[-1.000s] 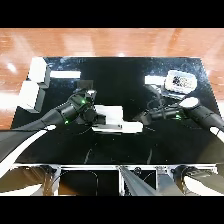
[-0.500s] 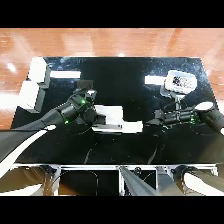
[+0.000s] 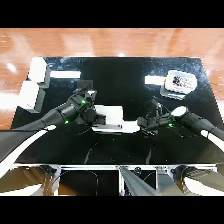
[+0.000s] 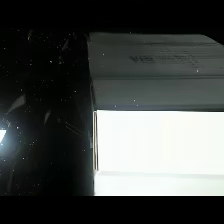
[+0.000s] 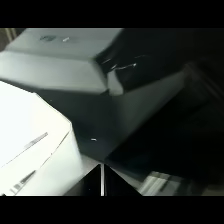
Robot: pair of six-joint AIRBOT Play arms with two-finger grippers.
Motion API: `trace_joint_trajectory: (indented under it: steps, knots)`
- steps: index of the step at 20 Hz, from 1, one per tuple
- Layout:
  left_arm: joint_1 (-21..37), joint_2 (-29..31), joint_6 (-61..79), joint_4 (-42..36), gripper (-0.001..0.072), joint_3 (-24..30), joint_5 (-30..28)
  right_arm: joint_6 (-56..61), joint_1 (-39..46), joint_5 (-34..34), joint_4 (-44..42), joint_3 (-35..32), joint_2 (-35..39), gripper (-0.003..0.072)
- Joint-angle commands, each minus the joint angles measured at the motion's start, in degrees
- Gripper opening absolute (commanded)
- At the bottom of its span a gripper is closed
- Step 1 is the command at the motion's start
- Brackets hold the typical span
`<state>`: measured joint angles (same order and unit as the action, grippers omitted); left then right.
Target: Fold the box and place the chain.
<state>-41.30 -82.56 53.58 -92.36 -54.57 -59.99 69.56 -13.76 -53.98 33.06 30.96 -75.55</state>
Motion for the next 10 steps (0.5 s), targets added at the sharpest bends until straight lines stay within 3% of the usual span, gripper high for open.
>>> trace_joint_trajectory:
  steps: [1, 2, 6, 10]
  knots:
    - [0.0, 0.0, 0.0, -0.1, 0.0022, 0.0, -0.2, -1.3, -2.3, 0.6, -4.3, 0.7, -0.4, 0.0236]
    - [0.0, 0.0, 0.0, -0.1, 0.0022, 0.0, -0.2, -1.8, -2.3, -0.9, -4.1, 1.6, -0.4, 0.0546]
    - [0.0, 0.0, 0.0, -0.1, 0.0022, 0.0, -0.2, -3.4, -2.4, -7.3, -4.2, 6.2, -0.4, 0.0563]
    - [0.0, 0.0, 0.0, -0.1, 0.0022, 0.0, -0.2, -2.8, -3.9, -8.8, -4.7, 9.5, -0.4, 0.0562]
